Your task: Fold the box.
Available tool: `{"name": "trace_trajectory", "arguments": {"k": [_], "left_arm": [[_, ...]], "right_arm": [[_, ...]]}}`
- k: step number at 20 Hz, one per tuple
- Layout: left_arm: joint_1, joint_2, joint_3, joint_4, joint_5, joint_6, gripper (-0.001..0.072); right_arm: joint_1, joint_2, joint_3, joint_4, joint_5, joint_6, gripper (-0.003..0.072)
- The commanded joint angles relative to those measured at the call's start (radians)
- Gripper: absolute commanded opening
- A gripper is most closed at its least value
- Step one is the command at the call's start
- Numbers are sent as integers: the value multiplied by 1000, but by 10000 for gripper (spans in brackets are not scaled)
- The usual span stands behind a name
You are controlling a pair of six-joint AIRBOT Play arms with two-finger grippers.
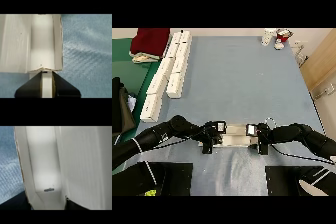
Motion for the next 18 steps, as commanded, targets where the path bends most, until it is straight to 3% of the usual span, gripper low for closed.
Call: {"name": "trace_trajectory", "arguments": {"k": [1,7,8,10,18], "left_arm": [[-11,-2,0,-35,25,19,105],[-11,-42,0,-79,27,27,107],[-11,-43,0,-79,27,26,153],[-11,-42,0,-79,24,19,483],[-11,-42,0,-78,25,-40,489]], "right_arm": [[1,1,0,0,1,0,454],[1,1,0,0,1,0,454],[1,1,0,0,1,0,454],[1,1,0,0,1,0,454],[1,1,0,0,1,0,454]]}}
